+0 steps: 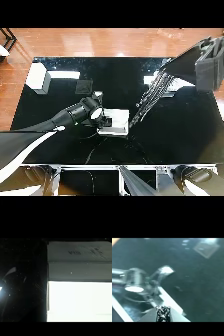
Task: Fold the box and place the chain.
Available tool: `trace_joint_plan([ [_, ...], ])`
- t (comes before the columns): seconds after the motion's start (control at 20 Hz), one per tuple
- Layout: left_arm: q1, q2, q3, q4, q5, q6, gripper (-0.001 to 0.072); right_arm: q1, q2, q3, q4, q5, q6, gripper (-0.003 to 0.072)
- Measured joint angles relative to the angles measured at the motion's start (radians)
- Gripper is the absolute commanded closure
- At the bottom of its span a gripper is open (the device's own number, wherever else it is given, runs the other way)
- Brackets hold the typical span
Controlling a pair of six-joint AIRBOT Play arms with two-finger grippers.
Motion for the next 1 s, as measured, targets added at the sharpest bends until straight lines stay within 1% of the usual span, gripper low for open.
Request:
trace_joint_plan([
  [0.25, 0.000, 0.000, 0.000, 0.000, 0.000, 0.000, 0.0688, 0.017, -0.026, -0.001, 0.119, 0.003, -0.003, 0.0669],
  [0.45, 0.000, 0.000, 0.000, 0.000, 0.000, 0.000, 0.0689, 0.036, -0.063, -0.006, 0.164, -0.022, -0.003, 0.0668],
  [0.65, 0.000, 0.000, 0.000, 0.000, -0.001, 0.000, 0.0689, 0.074, -0.116, -0.009, 0.175, -0.060, -0.006, 0.0669],
  [1.0, 0.000, 0.000, 0.000, -0.002, -0.001, 0.000, 0.0689, 0.093, -0.191, -0.014, 0.108, -0.098, -0.010, 0.0668],
])
